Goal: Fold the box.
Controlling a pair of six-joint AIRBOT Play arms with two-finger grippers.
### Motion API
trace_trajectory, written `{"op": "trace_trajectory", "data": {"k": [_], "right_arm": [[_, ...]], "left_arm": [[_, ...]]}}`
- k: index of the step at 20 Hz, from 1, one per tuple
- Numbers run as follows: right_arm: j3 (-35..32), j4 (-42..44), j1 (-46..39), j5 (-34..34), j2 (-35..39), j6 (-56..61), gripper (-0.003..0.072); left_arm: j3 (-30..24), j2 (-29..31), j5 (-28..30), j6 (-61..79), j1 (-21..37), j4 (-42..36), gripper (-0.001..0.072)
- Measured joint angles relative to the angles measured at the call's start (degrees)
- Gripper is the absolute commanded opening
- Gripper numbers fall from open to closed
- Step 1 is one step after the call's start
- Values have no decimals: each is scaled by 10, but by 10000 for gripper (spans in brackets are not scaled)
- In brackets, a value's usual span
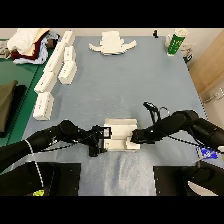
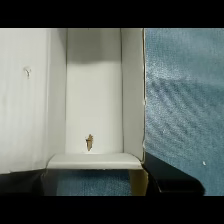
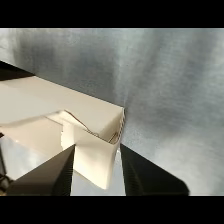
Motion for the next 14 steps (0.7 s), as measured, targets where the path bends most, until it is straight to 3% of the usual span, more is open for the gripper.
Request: {"op": "trace_trajectory", "data": {"k": [5,10,14], "right_arm": [[101,-188,130,-64,-93,231,420],[156,-274,199,-103,-179,364,420],[172,-296,213,-119,-204,410,277]], "left_arm": [[0,0,0,0,0,0,479],[0,0,0,0,0,0,479],[0,0,0,-2,0,0,479]]}}
